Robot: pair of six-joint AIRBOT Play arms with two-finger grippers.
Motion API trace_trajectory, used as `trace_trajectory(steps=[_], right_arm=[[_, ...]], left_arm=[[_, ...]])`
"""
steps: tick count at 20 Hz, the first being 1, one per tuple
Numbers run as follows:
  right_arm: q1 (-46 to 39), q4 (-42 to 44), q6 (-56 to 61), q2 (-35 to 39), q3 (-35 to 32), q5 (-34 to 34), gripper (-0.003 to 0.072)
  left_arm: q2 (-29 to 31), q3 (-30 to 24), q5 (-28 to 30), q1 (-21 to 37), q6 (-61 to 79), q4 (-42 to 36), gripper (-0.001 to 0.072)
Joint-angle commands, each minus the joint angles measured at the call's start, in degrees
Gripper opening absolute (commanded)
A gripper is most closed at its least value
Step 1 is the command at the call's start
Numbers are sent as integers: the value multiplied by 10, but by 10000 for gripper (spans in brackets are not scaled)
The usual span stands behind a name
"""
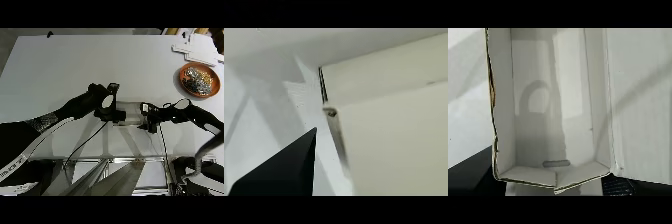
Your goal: Fold the box and place the chain.
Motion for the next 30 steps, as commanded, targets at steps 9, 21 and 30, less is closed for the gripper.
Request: trace_trajectory(steps=[9, 21, 30], right_arm=[[0, 0, 0, 0, 0, 0, 407], [0, 0, 0, 0, 0, 0, 407], [0, 0, 0, 0, 0, 0, 407]], left_arm=[[-75, 82, -95, 0, -83, 17, 292], [-101, 81, -80, -14, -119, 35, 49], [-100, 81, -93, -13, -117, 31, 219]])
